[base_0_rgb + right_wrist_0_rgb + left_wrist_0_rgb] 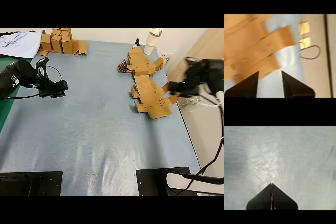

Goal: Fold the box.

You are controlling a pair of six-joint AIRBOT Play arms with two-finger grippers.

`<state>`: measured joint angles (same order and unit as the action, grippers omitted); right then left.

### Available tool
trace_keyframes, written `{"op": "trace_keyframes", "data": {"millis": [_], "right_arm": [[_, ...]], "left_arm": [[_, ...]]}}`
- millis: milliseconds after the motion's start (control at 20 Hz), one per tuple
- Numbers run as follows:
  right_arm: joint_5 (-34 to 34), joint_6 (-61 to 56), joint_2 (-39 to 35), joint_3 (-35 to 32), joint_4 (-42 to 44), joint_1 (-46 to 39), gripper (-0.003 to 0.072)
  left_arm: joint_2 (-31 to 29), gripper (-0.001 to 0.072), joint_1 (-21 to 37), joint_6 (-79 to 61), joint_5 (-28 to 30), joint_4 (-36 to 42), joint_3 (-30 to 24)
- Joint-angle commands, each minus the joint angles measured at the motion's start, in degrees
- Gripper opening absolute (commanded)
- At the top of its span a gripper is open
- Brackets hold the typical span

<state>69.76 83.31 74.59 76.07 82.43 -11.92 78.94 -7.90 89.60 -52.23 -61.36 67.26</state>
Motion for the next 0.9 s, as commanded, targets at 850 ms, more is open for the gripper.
{"op": "trace_keyframes", "data": {"millis": [850], "right_arm": [[3.7, 34.3, 26.3, 11.6, 24.7, -15.1, 0.0406]], "left_arm": [[0.4, 0.0592, 0.0, 0.0, -2.8, 15.2, 0.0]]}}
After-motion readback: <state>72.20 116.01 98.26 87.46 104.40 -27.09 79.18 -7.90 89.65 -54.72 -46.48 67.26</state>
